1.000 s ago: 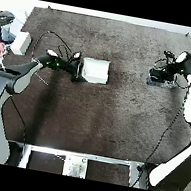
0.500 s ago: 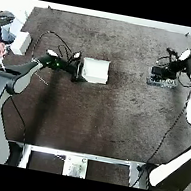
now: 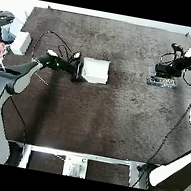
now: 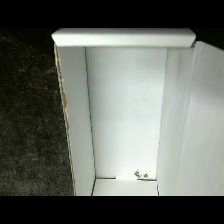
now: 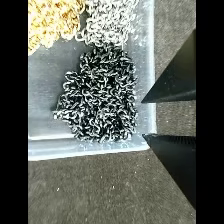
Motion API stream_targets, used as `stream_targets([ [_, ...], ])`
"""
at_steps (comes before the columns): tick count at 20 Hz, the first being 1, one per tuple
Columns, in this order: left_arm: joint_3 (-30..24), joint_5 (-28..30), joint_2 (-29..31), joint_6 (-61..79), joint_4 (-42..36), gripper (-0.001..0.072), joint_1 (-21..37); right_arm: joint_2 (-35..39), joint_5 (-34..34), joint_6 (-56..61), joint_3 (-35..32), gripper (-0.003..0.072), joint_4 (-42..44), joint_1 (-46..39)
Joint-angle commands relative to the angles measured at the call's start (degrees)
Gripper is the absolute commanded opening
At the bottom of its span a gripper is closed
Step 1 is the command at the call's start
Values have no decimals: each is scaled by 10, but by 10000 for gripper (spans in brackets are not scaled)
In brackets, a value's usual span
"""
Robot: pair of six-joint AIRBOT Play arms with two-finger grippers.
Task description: Fold the box and place the chain.
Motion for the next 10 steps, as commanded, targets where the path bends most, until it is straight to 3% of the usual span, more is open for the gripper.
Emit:
stream_targets([
  [1,0,0,0,0,0,286,0,-27,1,3,0,213,0,0],
  [10,0,0,0,0,0,286,0,-46,-35,3,0,213,3,1],
])
